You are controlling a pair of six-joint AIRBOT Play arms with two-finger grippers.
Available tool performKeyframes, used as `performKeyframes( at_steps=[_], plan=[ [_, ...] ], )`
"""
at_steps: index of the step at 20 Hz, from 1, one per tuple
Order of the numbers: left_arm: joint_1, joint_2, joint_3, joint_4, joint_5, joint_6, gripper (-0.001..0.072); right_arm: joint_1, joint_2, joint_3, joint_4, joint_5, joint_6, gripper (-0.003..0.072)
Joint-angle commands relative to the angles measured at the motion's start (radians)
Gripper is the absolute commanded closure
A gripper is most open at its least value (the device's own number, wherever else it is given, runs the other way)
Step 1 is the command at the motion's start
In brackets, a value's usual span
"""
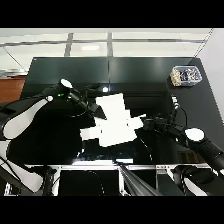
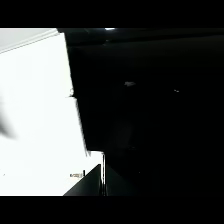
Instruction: Fold the box and place the chain.
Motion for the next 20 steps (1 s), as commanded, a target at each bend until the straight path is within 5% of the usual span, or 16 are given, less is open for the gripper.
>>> performKeyframes(
  at_steps=[1, 5, 6, 7, 8, 12, 15, 17, 20],
  plan=[
    [-0.003, -0.016, 0.026, 0.041, -0.068, 0.086, 0.0385, 0.001, 0.001, 0.000, 0.000, 0.002, 0.000, 0.0672],
    [-0.004, -0.016, 0.026, 0.042, -0.070, 0.126, 0.0681, 0.001, 0.001, 0.000, 0.000, 0.009, 0.000, 0.0667],
    [-0.002, -0.016, 0.026, 0.041, -0.069, 0.125, 0.0682, 0.000, 0.001, 0.000, 0.001, 0.005, 0.000, 0.0484],
    [-0.002, -0.016, 0.026, 0.042, -0.069, 0.125, 0.0683, 0.000, 0.001, 0.002, -0.002, 0.002, 0.000, 0.0059],
    [-0.002, -0.013, 0.026, 0.043, -0.070, 0.121, 0.0684, -0.004, 0.002, 0.014, -0.033, 0.006, -0.001, -0.0026],
    [-0.026, 0.113, -0.027, 0.056, 0.042, 0.167, 0.0687, -0.092, 0.002, 0.203, -0.479, 0.247, 0.000, -0.0023],
    [-0.077, 0.363, -0.195, 0.056, 0.349, 0.328, 0.0686, -0.121, 0.002, 0.317, -0.840, 0.344, 0.001, -0.0022],
    [-0.123, 0.504, -0.303, 0.059, 0.559, 0.531, 0.0686, -0.120, 0.002, 0.334, -0.908, 0.315, 0.002, -0.0022],
    [-0.187, 0.547, -0.338, 0.091, 0.671, 0.880, 0.0684, -0.118, 0.000, 0.333, -0.842, 0.293, -0.008, -0.0022]
  ],
)
